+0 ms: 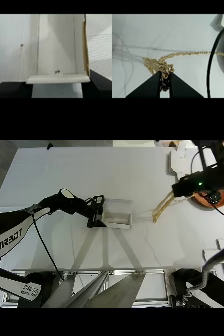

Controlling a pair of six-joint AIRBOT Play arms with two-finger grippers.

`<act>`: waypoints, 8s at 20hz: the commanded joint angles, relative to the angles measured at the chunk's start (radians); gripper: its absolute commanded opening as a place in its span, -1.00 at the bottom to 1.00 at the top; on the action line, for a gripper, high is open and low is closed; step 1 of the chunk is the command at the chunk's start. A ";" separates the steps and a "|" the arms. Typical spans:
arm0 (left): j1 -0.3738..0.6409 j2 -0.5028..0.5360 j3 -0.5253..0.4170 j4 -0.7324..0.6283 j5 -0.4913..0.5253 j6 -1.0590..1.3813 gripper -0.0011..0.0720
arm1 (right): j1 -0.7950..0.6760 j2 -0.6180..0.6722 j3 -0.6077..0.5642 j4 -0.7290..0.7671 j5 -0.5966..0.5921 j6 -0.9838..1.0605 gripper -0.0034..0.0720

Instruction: Fold the box and place the chain.

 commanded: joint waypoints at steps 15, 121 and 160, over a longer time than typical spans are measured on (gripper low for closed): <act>0.000 0.000 0.000 0.000 0.000 0.000 0.07 | 0.349 -0.174 -0.172 0.075 -0.342 0.149 -0.89; 0.000 -0.001 0.000 0.000 0.000 0.000 0.07 | 0.241 -0.248 -0.432 0.705 -0.880 -0.959 -0.87; 0.000 0.000 0.000 0.000 0.000 0.000 0.07 | -0.226 -0.421 -0.444 0.728 -0.542 -1.460 0.47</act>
